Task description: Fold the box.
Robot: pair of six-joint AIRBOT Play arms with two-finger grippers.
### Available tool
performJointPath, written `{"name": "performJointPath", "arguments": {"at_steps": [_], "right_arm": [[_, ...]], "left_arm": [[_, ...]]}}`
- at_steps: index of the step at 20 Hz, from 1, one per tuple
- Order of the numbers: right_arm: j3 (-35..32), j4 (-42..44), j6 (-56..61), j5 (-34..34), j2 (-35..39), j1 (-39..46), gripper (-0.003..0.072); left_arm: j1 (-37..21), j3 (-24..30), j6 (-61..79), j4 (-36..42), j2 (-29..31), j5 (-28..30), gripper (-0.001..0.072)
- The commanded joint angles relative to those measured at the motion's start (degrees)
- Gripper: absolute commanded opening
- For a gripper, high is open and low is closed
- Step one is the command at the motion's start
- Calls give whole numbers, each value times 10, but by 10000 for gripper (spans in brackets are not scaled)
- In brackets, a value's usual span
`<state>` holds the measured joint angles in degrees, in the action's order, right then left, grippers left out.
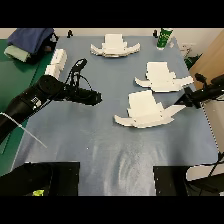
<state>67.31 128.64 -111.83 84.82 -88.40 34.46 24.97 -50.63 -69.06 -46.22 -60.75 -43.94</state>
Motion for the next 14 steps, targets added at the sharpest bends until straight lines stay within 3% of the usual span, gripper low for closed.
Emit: {"name": "performJointPath", "arguments": {"at_steps": [1,7,8,9,14], "right_arm": [[-115,13,74,-134,116,-89,0],[-335,-23,240,-229,324,-224,23],[-350,-43,261,-228,332,-230,163],[-359,-55,265,-213,330,-231,250],[-360,-63,265,-172,297,-231,250]], "left_arm": [[0,0,0,0,0,8,15],[-1,0,1,0,0,-82,14],[-1,0,0,0,0,-95,15],[-1,0,0,0,0,-107,15],[0,0,0,0,0,-121,15]]}}
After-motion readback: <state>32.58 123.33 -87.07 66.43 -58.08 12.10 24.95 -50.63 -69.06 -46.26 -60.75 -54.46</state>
